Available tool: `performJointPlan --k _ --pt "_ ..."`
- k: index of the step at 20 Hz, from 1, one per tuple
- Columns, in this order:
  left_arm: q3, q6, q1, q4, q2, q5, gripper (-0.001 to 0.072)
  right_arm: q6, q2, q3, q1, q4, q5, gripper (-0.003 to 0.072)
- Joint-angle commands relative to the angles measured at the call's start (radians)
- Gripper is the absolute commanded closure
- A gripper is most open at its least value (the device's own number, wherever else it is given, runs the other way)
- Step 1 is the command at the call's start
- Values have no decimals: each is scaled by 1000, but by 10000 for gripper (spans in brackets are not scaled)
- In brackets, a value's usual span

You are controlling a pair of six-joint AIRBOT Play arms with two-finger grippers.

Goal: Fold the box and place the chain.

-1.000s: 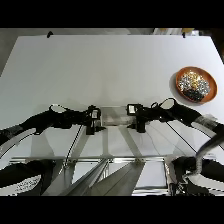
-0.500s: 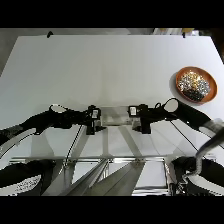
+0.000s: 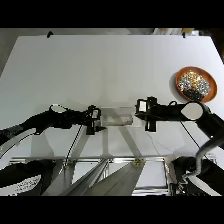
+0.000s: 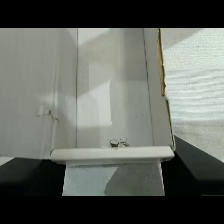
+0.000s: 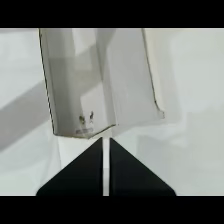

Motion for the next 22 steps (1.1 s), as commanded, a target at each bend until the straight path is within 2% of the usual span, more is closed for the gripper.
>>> performJointPlan --k 1,4,7,11,14,19,22 --pt "1 0 0 0 1 0 571 -57 41 1 1 140 -19 672" --pt "1 0 0 0 1 0 571 -118 27 1 1 354 -119 672" --pt "1 0 0 0 1 0 571 -158 -58 1 1 443 -265 673" --pt "1 0 0 0 1 0 571 -155 -232 1 1 443 -272 672" --pt "1 0 0 0 2 0 571 -121 -316 1 1 442 -298 672" --pt "1 0 0 0 2 0 571 -66 -339 1 1 441 -298 672" --pt "1 0 0 0 2 0 571 18 -286 2 0 401 -256 672"
